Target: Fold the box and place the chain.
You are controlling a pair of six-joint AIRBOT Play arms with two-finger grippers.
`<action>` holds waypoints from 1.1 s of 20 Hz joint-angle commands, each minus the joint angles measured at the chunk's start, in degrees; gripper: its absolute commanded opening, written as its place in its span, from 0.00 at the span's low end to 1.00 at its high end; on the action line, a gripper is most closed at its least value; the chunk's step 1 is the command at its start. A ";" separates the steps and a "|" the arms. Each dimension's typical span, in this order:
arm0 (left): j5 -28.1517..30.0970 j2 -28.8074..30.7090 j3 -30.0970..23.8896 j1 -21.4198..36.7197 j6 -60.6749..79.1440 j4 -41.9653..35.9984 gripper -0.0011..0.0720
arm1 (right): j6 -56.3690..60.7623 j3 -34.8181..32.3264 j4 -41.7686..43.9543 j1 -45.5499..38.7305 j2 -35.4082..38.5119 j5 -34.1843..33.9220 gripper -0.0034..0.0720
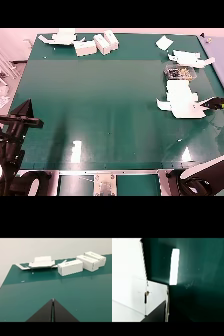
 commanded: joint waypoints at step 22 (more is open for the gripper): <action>0.00 0.00 -0.02 -0.02 0.00 0.02 0.04 | 1.73 -34.34 28.94 17.70 26.03 -8.31 0.05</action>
